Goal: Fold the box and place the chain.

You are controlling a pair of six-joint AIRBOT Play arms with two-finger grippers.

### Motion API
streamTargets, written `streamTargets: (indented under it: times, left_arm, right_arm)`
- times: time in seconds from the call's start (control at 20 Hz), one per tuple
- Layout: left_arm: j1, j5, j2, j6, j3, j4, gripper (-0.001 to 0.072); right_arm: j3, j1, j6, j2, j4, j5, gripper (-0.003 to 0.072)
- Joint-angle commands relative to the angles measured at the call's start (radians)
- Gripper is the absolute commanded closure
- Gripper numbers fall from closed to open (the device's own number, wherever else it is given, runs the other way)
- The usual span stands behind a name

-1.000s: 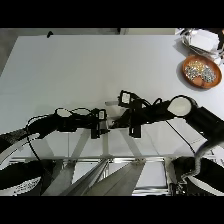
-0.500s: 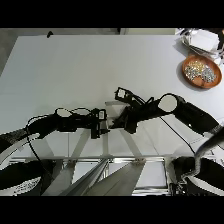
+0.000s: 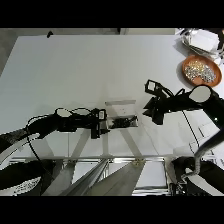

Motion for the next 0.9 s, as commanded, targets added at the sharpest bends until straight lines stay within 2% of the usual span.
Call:
streamTargets:
  times: [0.0, 0.15, 0.3, 0.85]
  left_arm:
    - [0.000, 0.000, 0.000, 0.000, 0.000, 0.000, 0.0571]
    - [0.000, 0.000, 0.001, 0.000, 0.000, 0.000, 0.0571]
    - [0.000, 0.000, 0.000, 0.000, 0.000, 0.000, 0.0571]
    - [0.000, 0.000, 0.001, 0.000, 0.000, 0.000, 0.0571]
  right_arm:
    - [-0.096, -0.060, -0.360, -0.039, -0.022, -0.072, 0.0401]
    - [-0.109, -0.027, -0.550, -0.113, 0.000, -0.117, 0.0403]
    - [-0.109, 0.016, -0.631, -0.168, 0.061, -0.149, 0.0404]
    - [-0.109, 0.100, -0.686, -0.237, 0.122, -0.201, 0.0447]
